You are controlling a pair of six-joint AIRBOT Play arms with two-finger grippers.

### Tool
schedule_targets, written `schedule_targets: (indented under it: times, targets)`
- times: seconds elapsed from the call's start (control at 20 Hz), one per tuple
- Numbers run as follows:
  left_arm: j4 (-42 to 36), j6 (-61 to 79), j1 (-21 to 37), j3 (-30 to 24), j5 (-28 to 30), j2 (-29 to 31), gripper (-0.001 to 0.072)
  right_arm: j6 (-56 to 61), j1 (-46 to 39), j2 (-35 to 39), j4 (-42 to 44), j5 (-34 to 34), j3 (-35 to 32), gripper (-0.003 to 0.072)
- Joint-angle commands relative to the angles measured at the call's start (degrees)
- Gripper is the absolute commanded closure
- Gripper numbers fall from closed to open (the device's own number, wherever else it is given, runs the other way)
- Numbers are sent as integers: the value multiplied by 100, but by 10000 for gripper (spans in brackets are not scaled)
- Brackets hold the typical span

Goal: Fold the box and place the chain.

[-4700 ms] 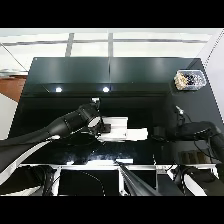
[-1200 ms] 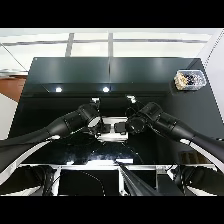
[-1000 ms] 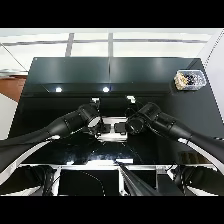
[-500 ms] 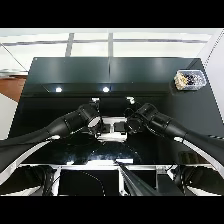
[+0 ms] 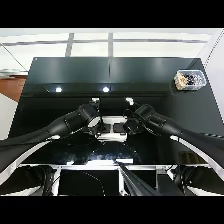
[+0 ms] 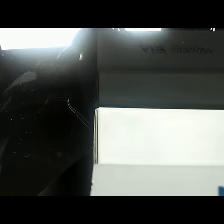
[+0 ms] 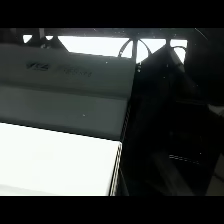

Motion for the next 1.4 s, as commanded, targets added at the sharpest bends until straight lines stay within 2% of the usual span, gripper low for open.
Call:
schedule_targets:
  times: [0.0, 1.35]
  targets:
    - [0, 2, -2, 0, -9, 2, 681, 2, 4, -74, -11, 7, 2, 448]
    - [-39, 2, -2, 0, -7, 2, 681, -175, 2, -138, 13, -442, 308, 448]
